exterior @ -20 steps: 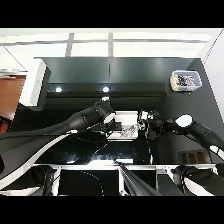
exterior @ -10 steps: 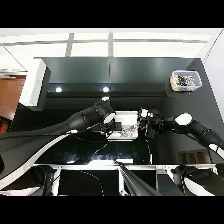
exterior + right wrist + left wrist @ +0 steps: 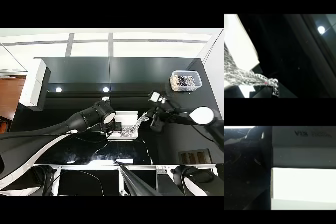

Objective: Fold the box and place the chain.

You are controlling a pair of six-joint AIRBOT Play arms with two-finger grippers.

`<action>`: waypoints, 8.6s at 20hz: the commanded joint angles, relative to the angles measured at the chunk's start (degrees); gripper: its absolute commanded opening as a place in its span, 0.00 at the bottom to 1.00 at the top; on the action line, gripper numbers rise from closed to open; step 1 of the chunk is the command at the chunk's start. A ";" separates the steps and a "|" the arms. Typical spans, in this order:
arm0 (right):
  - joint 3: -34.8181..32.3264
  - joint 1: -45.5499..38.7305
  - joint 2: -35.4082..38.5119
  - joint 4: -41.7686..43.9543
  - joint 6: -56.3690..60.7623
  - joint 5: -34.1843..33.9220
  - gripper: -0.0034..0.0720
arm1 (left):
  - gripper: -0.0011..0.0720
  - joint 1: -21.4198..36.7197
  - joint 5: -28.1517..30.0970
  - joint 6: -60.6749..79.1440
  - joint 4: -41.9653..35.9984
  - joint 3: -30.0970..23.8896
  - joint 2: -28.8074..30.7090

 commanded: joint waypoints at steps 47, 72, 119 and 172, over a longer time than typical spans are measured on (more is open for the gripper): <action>-15.65 5.99 -7.80 12.22 -25.18 -12.24 0.98 | 0.06 0.02 -0.04 0.02 0.00 -0.02 -0.02; -15.06 5.88 -7.76 11.34 -18.49 -13.31 0.11 | 0.06 0.02 -0.15 0.02 0.00 -0.02 -0.02; 8.66 -15.39 4.04 5.20 16.68 15.85 0.81 | 0.06 0.04 0.09 0.04 -2.16 0.00 -0.02; 7.91 -15.69 4.04 2.60 20.02 17.35 0.81 | 0.98 25.00 20.79 161.96 -63.63 -35.95 18.34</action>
